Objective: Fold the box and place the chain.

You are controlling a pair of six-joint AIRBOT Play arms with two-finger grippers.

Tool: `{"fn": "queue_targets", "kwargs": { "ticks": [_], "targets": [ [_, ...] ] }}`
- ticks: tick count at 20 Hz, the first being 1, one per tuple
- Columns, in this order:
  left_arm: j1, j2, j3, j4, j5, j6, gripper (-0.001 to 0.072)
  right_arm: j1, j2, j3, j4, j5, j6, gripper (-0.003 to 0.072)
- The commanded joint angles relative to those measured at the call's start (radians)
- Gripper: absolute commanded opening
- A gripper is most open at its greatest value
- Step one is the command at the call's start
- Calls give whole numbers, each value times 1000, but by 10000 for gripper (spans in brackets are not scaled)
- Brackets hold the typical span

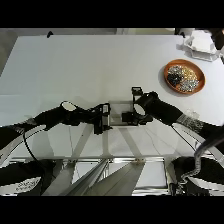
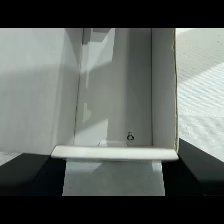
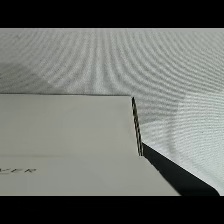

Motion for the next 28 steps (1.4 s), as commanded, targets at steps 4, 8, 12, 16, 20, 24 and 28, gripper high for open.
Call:
{"fn": "queue_targets", "kwargs": {
  "ticks": [4,8,12,16,20,24,28],
  "targets": [
    [0,-1,0,0,0,0,410,-1,0,0,-12,1,2,37],
    [0,-1,0,0,0,0,410,-1,0,0,-12,0,3,13],
    [0,-1,0,0,1,0,410,-1,5,0,-13,0,-3,55],
    [0,-1,0,0,0,0,410,-1,45,0,-53,19,-5,405],
    [0,-1,0,0,1,0,410,-4,85,0,-98,89,-5,405],
    [0,-1,0,0,0,0,410,-4,102,-1,-112,114,-55,405],
    [0,-1,0,0,1,0,410,-4,179,-1,-182,130,-63,405]
  ]
}}
